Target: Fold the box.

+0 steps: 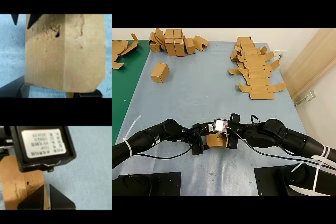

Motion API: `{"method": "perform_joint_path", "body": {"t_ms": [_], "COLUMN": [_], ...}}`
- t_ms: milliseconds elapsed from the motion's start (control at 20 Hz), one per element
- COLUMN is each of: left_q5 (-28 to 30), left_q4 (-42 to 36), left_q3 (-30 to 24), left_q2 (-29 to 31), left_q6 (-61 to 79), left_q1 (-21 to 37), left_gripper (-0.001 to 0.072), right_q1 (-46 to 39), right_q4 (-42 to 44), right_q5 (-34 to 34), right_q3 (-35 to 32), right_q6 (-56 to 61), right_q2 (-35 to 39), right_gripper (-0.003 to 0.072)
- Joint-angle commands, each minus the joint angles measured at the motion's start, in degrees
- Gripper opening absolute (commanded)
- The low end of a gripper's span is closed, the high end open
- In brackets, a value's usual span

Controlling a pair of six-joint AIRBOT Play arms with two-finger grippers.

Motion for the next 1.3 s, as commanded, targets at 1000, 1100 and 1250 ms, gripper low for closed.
{"method": "perform_joint_path", "body": {"t_ms": [1000, 1100, 1250], "left_q5": [0.0, 0.0, 0.0], "left_q4": [0.0, 0.0, 0.0], "left_q3": [0.0, 0.0, 0.0], "left_q2": [0.0, 0.0, 0.0], "left_q6": [0.0, 0.0, 0.0], "left_q1": [0.0, 0.0, 0.0], "left_gripper": [0.0474, 0.0474, 0.0474], "right_q1": [0.1, 0.1, 0.0], "right_q4": [13.6, 14.8, 14.6], "right_q5": [-7.0, -7.1, -7.0], "right_q3": [0.1, 0.1, 0.1], "right_q6": [-15.5, -15.5, -17.2], "right_q2": [0.7, 0.7, 0.3], "right_gripper": [0.0461, 0.0461, 0.0462]}}
